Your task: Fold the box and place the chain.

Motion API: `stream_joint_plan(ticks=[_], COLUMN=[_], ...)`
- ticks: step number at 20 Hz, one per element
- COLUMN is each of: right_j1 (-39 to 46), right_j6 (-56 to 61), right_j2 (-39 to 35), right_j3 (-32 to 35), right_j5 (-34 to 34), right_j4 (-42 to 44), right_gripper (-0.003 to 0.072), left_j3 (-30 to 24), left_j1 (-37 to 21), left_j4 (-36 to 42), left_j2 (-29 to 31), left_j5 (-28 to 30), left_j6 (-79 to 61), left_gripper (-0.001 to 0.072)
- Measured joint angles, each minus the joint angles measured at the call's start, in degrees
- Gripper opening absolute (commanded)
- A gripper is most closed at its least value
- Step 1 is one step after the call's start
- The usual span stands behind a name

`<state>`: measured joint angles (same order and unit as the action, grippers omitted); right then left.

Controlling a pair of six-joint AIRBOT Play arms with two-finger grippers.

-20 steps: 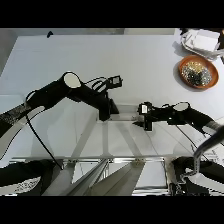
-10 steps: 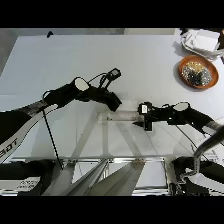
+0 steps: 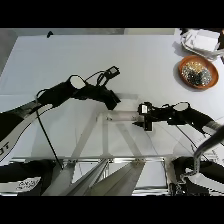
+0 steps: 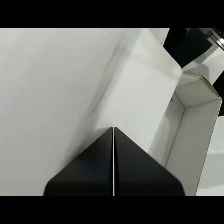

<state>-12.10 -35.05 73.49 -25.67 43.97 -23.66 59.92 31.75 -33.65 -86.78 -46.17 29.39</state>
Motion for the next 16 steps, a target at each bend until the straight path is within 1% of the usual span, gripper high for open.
stream_joint_plan(ticks=[1,4,6,8,10,13,14,15,16], right_j1=[0.0,0.0,0.0,0.0,0.0,0.0,0.0,0.0,0.0], right_j6=[0.0,0.0,0.0,0.0,0.0,0.0,0.0,0.0,0.0], right_j2=[0.0,0.0,0.0,0.0,0.0,0.0,0.0,0.0,0.0], right_j3=[0.0,0.0,0.0,0.0,0.0,0.0,0.0,0.0,0.0], right_j5=[0.0,0.0,0.0,0.0,0.0,0.0,0.0,0.0,0.0], right_j4=[0.0,0.0,0.0,0.0,0.0,0.0,0.0,0.0,0.0], right_gripper=[0.0415,0.0415,0.0415,0.0415,0.0415,0.0415,0.0415,0.0415,0.0415], left_j3=[0.0,0.0,0.0,-0.3,-1.3,-3.6,-4.1,-4.7,-5.0], left_j1=[-0.4,-1.3,-1.4,-2.0,-2.4,-2.6,-2.6,-2.9,-3.1], left_j4=[-1.4,-8.9,-14.5,-18.2,-20.6,-22.2,-22.5,-22.6,-22.6], left_j2=[1.4,5.3,6.8,7.5,7.7,7.8,7.7,7.5,7.3], left_j5=[-0.2,-3.4,-6.9,-10.3,-12.5,-14.9,-15.5,-15.6,-15.7], left_j6=[-0.3,-0.7,-0.7,-0.9,-1.3,-4.2,-5.1,-5.7,-6.4], left_gripper=[0.0003,0.0003,0.0003,0.0003,0.0004,0.0014,0.0058,0.0134,0.016])
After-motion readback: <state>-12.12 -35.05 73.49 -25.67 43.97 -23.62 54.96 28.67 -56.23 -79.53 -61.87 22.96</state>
